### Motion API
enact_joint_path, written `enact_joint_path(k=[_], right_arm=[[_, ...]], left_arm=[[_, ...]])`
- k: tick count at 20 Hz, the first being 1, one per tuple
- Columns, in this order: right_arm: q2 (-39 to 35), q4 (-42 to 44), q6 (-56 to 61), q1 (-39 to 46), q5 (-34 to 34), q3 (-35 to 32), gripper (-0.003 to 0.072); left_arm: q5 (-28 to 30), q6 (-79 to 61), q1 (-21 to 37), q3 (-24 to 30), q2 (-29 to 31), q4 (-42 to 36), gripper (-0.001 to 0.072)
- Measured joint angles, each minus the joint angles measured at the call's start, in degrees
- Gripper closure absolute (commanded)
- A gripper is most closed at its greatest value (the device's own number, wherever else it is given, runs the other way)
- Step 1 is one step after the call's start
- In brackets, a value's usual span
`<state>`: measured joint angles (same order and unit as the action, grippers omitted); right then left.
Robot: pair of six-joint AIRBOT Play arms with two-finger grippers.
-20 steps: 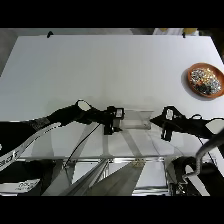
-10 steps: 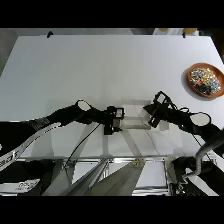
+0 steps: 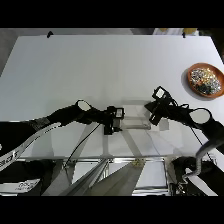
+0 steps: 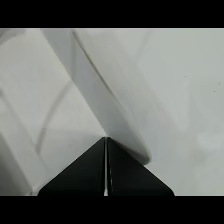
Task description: Fold the box and place the chain.
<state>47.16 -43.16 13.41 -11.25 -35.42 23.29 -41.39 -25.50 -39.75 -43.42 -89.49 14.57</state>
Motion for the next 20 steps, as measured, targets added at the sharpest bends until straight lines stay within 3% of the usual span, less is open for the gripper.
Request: enact_joint_path(k=[4, 5, 7, 9, 14, 17, 18, 20], right_arm=[[-6.36, -17.77, 8.24, 0.0, -13.51, 1.66, 0.0665], [-7.08, -20.55, 7.56, 0.0, -16.94, 1.84, 0.0642], [-7.63, -23.65, 3.04, -0.02, -21.77, 2.05, 0.0488], [-7.19, -25.27, -0.92, -0.02, -23.17, 2.14, 0.048], [-2.21, -24.79, -9.01, 1.07, -21.79, 1.86, 0.0513], [0.48, -19.19, -17.2, 4.94, -21.51, 0.87, 0.0545], [1.07, -17.05, -19.5, 6.49, -21.35, 0.66, 0.0606], [2.62, -12.5, -23.06, 8.74, -21.29, 0.17, 0.0606]], left_arm=[[0.0, 0.0, 0.0, 0.0, 0.0, 0.0, 0.0397], [0.0, 0.0, 0.0, 0.0, 0.0, 0.02, 0.0397], [0.0, -0.02, 0.0, 0.0, 0.0, 0.0, 0.0397], [0.0, 0.0, 0.0, 0.0, 0.0, 0.0, 0.0397], [0.0, 0.0, 0.0, 0.0, 0.0, 0.0, 0.0397], [0.0, 0.0, 0.0, 0.0, 0.0, 0.0, 0.0397], [0.0, 0.0, 0.0, 0.0, 0.0, 0.0, 0.0397], [0.0, 0.0, 0.0, 0.0, 0.0, 0.0, 0.0397]])
